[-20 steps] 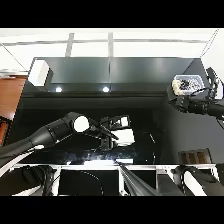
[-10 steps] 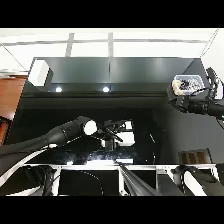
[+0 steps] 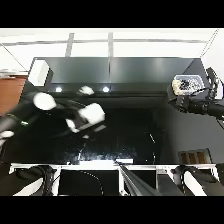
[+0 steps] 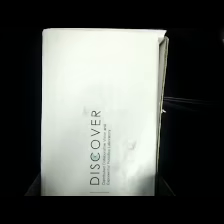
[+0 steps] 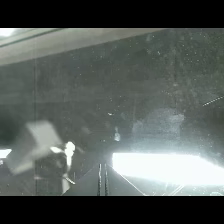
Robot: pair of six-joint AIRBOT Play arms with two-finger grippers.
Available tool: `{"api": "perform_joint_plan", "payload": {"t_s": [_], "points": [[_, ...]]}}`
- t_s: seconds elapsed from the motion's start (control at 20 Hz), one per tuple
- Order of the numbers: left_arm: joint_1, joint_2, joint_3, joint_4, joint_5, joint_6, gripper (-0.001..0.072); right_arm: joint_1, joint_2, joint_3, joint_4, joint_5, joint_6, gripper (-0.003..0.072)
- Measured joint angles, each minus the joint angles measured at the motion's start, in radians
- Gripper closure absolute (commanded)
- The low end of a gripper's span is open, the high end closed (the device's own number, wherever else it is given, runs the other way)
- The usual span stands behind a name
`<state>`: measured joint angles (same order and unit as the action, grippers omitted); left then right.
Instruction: Fold the box and place the chain.
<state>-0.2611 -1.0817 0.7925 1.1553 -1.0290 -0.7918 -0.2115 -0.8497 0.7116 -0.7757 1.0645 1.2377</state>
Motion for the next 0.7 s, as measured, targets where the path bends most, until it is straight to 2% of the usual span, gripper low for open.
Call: {"api": "perform_joint_plan", "payload": {"t_s": [0.15, 0.3, 0.45, 0.7], "points": [[0.355, 0.056, 0.000, 0.053, -0.038, -0.071, 0.0477, 0.000, 0.000, 0.000, 0.000, 0.000, -0.007, 0.0637], [0.598, 0.039, 0.012, 0.071, 0.024, -0.114, 0.0465, 0.000, 0.000, 0.000, 0.000, 0.001, -0.015, 0.0636], [0.705, -0.070, 0.079, 0.079, 0.102, -0.125, 0.0466, 0.000, 0.000, 0.000, 0.000, 0.004, -0.021, 0.0637], [0.751, -0.294, 0.265, 0.052, 0.191, -0.132, 0.0465, 0.000, 0.000, 0.000, 0.000, 0.005, -0.022, 0.0636]]}}
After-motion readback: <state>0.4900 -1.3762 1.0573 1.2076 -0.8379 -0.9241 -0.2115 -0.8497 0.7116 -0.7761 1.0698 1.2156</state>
